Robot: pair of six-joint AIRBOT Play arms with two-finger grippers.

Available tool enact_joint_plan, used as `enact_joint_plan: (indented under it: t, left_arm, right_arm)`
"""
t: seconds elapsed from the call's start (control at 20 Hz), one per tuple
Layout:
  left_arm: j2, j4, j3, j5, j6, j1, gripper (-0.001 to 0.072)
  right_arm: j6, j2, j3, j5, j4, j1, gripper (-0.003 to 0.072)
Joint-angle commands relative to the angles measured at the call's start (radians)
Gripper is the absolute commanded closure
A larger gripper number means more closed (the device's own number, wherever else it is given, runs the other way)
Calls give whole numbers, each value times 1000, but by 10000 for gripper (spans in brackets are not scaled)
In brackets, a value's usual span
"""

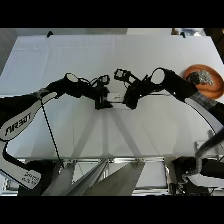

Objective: Fold the box and place the chain.

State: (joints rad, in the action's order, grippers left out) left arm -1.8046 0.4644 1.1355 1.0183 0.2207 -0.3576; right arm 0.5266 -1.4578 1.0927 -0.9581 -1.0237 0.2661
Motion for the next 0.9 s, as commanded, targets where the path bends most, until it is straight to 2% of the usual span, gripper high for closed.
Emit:
enact_joint_plan:
  t: [0.0, 0.15, 0.2, 0.3, 0.35, 0.4, 0.6, 0.85]
  left_arm:
    - [0, 0, 1, -4, 3, 1, 451]
    - [0, 0, 1, -4, 3, 1, 451]
    - [0, 0, 1, -4, 3, 1, 451]
    - [0, 0, 1, -4, 3, 1, 451]
    - [0, 0, 1, -4, 3, 1, 451]
    - [0, 0, 1, -4, 3, 1, 451]
    - [0, 0, 1, -4, 3, 1, 451]
    - [0, 0, 1, -4, 3, 1, 451]
  right_arm:
    - [31, 44, 2, 43, 26, 1, 334]
    - [99, 64, 2, 42, 89, 1, 340]
    - [149, 64, 2, 43, 134, 1, 372]
    - [270, 64, 2, 56, 215, 1, 532]
    - [326, 63, 2, 70, 236, 1, 640]
    - [379, 60, 2, 87, 249, 1, 676]
    - [528, 28, -3, 135, 301, 1, 678]
    - [439, -65, -86, 158, 635, 0, 679]
